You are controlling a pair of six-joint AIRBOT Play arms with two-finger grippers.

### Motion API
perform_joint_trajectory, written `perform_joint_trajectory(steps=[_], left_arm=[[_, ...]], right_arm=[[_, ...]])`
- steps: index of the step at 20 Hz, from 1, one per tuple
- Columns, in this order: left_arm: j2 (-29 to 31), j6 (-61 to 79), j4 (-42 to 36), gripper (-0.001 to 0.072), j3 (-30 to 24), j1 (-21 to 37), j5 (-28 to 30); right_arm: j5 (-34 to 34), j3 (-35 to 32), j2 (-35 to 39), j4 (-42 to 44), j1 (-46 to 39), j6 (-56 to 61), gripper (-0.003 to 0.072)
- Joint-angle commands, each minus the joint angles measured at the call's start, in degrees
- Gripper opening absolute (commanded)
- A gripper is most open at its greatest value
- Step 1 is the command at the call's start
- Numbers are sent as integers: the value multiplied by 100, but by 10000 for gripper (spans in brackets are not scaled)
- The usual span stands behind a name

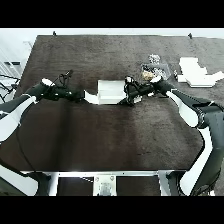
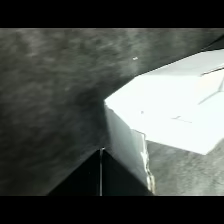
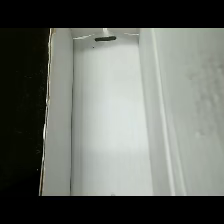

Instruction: Fold the box and place the chain.

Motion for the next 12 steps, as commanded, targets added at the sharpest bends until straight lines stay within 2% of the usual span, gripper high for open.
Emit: perform_joint_trajectory(steps=[1, 5, 6, 7, 8, 12], left_arm=[[-22, 210, -229, 17, 116, -238, 87], [-20, 131, -225, 20, 479, -240, -13], [-20, 101, -225, 41, 501, -240, -129], [-20, 101, -234, 246, 503, -240, -205], [-20, 105, -236, 285, 503, -240, -267], [-20, 103, -240, 286, 503, -240, -470]], right_arm=[[0, 0, 2, 2, 4, 2, 583], [0, 0, 2, 2, 2, 2, 584], [2, 0, 2, 2, 4, 2, 584], [0, 0, 2, 2, 4, 2, 584], [0, 0, 2, 2, 4, 2, 584], [2, 0, 2, 2, 2, 2, 583]])
